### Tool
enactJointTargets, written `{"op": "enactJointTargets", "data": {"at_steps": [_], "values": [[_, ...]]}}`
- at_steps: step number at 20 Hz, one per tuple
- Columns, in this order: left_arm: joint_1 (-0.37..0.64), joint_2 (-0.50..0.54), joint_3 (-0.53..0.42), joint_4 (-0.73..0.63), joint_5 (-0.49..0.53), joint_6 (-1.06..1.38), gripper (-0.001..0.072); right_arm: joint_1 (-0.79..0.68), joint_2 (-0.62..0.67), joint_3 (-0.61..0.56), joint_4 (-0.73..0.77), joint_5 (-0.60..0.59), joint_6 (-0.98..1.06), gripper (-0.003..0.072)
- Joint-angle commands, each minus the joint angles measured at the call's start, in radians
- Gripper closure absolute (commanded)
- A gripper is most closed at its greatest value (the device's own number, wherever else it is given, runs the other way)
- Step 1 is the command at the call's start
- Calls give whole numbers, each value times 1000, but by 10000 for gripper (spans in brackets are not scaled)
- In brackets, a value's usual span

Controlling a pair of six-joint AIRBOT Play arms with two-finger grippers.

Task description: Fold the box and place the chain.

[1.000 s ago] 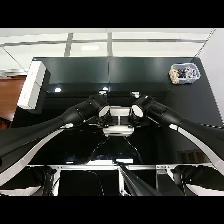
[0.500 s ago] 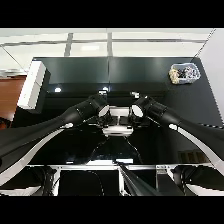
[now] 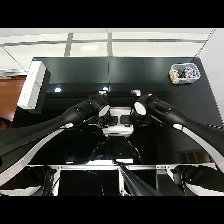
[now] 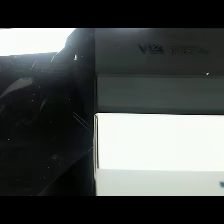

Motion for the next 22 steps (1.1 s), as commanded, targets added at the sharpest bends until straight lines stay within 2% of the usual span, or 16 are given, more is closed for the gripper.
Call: {"op": "enactJointTargets", "data": {"at_steps": [1, 3, 5, 7, 8, 9, 12, 13, 15, 18, 20, 22], "values": [[0, 0, 1, 0, -2, 0, 685, -44, 111, 49, -6, 83, -154, 202], [0, 0, 1, 0, -3, 0, 685, -74, 232, 89, -106, 105, -214, 202], [0, 0, 1, 0, -3, 0, 685, -111, 343, 96, -416, 68, -209, 202], [0, 0, 1, 0, -1, 0, 685, -176, 364, 93, -733, 30, -162, 202], [0, 0, 1, 0, 0, 0, 685, -240, 357, 79, -808, -51, -159, 166], [0, 0, 1, 0, 0, 0, 685, -327, 337, 65, -799, -152, -159, -31], [0, 0, 1, 0, -2, 0, 685, -602, 192, 74, -605, -381, -156, -32], [0, 0, 1, 0, -2, 0, 684, -678, 122, 113, -541, -404, -151, -32], [0, 0, 1, 0, -2, 0, 685, -809, -71, 292, -383, -323, -145, -31], [0, 0, 1, 0, 0, 0, 685, -923, -367, 663, -184, -67, -121, -30], [0, 0, 1, 0, 0, 0, 685, -949, -533, 892, -148, 53, -114, -25], [0, 0, 1, 0, 1, 0, 685, -951, -647, 1050, -150, 83, -111, -25]]}}
